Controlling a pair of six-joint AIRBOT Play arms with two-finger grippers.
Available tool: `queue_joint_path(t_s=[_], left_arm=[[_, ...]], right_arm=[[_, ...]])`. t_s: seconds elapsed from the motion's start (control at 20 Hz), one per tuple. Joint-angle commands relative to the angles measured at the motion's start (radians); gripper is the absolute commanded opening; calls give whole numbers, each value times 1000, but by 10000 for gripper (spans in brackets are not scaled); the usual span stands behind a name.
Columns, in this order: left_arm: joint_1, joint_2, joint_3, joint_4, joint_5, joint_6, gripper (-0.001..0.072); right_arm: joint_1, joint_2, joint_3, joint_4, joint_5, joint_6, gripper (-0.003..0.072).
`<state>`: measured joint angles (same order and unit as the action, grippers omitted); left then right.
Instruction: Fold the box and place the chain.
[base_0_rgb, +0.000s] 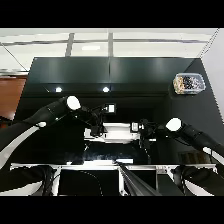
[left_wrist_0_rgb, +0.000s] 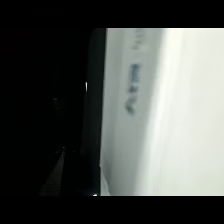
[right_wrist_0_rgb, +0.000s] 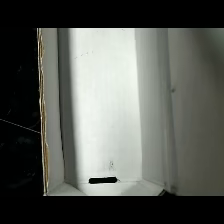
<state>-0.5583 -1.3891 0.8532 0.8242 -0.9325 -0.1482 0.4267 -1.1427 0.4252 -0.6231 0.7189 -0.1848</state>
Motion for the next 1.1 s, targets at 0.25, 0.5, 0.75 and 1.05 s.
queue_joint_path(t_s=[0.25, 0.5, 0.75, 1.05], left_arm=[[1, 256, 1, 329, -163, -558, 313], [-22, 320, -31, 201, -354, -806, 25], [-103, 319, -198, -274, 152, -625, 26], [-64, 211, -223, -356, 509, -622, 25]], right_arm=[[-1, -1, -1, -2, 2, -9, 495], [-1, -1, -1, -2, 2, -11, 256], [-1, -1, -1, -1, 3, -10, 255], [-1, -1, -1, 0, 2, -11, 256]])
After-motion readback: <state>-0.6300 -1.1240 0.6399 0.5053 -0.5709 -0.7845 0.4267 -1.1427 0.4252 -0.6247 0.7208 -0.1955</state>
